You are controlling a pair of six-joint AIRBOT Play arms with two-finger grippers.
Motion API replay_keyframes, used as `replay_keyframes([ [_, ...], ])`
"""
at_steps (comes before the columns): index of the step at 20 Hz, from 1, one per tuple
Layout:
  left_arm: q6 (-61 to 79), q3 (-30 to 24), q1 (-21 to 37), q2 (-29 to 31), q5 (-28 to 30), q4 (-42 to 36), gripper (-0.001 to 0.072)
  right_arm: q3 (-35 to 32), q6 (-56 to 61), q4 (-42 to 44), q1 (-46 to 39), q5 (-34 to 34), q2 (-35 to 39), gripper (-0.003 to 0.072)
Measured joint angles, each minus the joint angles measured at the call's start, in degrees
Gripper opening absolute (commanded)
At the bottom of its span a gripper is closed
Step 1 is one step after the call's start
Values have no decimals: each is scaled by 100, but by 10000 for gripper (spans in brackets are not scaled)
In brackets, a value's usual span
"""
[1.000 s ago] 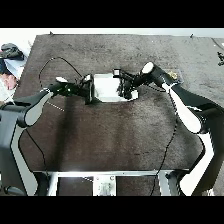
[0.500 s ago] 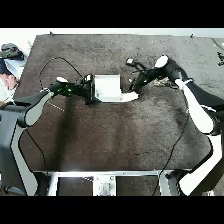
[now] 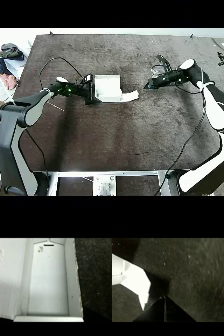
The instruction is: Fold the box and place the chain.
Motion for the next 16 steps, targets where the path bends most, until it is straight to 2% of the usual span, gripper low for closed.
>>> replay_keyframes([
  [4,0,0,0,0,0,0,478,-446,114,553,118,-151,-129,14],
  [5,0,0,0,0,2,0,478,-505,149,629,188,-201,-181,55],
  [6,0,0,0,0,0,0,478,-544,153,730,273,-210,-229,132],
  [7,2,0,0,0,0,0,477,-575,153,824,378,-210,-271,167],
  [12,0,0,0,0,2,2,478,-627,155,1360,721,-208,-330,169],
  [13,2,0,0,0,2,0,477,-632,157,1478,780,-199,-291,200],
  [14,2,0,0,0,2,-2,478,-632,157,1558,811,-210,-238,370],
  [15,2,0,0,0,2,-2,477,-629,157,1613,835,-245,-179,434],
  [16,2,0,0,0,2,-2,478,-629,157,1628,879,-313,-131,434],
])
